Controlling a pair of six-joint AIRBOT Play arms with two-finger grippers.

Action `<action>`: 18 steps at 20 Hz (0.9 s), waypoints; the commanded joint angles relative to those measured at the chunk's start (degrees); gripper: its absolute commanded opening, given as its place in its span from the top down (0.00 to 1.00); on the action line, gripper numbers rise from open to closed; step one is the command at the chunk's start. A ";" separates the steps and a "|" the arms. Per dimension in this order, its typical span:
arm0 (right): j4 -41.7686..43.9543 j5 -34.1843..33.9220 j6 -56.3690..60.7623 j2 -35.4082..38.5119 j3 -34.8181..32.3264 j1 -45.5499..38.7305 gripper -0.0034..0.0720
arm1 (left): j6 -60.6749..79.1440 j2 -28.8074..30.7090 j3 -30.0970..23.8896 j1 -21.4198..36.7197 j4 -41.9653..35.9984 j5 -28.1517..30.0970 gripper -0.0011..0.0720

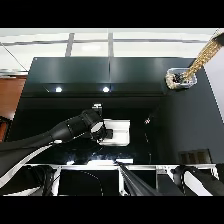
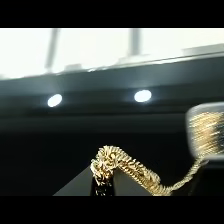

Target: Fold the box and place the chain.

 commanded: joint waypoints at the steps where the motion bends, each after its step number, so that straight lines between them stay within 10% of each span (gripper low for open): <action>1: 2.45 2.38 -2.19 9.33 -8.61 4.11 0.94 | 0.00 -0.02 0.04 0.02 0.00 0.00 0.95; 9: 7.26 12.46 0.00 13.62 -18.95 15.52 0.94 | 0.02 -0.02 0.04 0.02 0.02 0.02 0.95; 18: 13.25 4.81 -0.09 12.35 -30.32 30.14 0.94 | 0.02 -0.02 0.04 0.02 0.00 0.02 0.95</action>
